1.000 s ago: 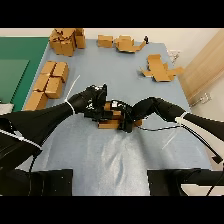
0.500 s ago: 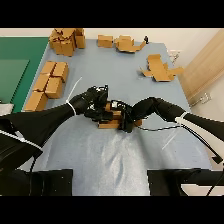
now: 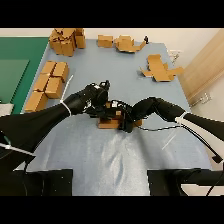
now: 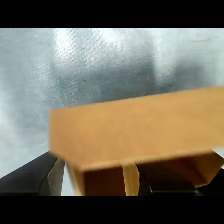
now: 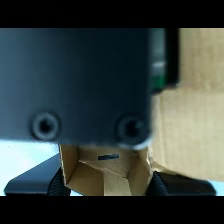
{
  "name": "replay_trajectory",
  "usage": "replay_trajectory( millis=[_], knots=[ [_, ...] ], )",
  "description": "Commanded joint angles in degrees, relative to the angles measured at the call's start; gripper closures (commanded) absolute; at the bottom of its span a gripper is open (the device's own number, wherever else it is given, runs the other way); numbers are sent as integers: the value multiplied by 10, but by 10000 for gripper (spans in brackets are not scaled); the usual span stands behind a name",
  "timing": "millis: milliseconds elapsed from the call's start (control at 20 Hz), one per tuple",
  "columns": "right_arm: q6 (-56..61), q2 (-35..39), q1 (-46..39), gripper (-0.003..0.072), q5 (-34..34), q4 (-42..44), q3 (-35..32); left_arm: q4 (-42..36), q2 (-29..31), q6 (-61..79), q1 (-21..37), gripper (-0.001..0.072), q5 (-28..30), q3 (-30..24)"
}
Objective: Fold the box.
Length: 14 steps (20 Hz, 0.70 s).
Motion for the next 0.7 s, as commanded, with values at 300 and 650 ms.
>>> replay_trajectory(
  millis=[300, 650],
  knots=[
    [3, 0, 0, 242, -6, 0, 0, 19, 91, 56, 29, 187, -16, -63],
    [5, 0, 0, 242, -8, 0, 0, -219, 275, 453, 208, 91, -2, -181]
  ],
)
